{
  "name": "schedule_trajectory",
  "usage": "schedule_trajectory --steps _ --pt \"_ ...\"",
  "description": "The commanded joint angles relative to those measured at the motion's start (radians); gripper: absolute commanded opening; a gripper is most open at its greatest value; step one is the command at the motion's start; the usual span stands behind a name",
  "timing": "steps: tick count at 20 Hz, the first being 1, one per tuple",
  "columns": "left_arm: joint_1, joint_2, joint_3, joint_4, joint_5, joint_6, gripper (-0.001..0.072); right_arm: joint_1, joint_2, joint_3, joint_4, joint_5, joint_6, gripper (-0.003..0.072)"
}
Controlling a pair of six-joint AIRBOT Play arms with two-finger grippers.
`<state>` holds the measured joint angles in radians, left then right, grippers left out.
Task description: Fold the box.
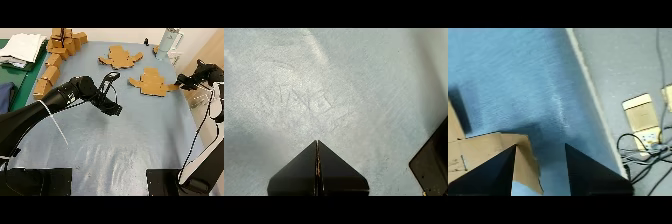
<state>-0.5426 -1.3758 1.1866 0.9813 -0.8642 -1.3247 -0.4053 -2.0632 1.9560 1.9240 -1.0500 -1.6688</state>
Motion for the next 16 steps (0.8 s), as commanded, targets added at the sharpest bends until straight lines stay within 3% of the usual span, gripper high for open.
schedule_trajectory --steps 1,2,4,7,11,16 --pt "0.000 0.000 0.001 -0.022 0.002 -0.001 0.0013 0.002 -0.030 0.024 0.172 -0.061 -0.119 0.0474" --pt "0.000 0.000 0.001 -0.023 0.002 -0.001 0.0013 0.008 -0.030 0.034 0.206 -0.087 -0.131 0.0393" --pt "0.000 0.000 0.001 -0.048 0.002 -0.001 0.0013 0.021 -0.030 0.057 0.221 -0.142 -0.137 0.0007" --pt "0.000 0.000 0.007 -0.120 -0.014 0.014 0.0013 0.039 -0.013 0.064 0.231 -0.211 -0.157 0.0003" --pt "0.023 0.013 0.017 -0.121 -0.039 0.019 0.0013 0.083 0.068 0.013 0.230 -0.291 -0.158 0.0000" --pt "0.058 0.019 -0.003 -0.121 -0.093 -0.003 0.0013 0.154 0.317 -0.310 0.227 -0.198 -0.158 -0.0001"
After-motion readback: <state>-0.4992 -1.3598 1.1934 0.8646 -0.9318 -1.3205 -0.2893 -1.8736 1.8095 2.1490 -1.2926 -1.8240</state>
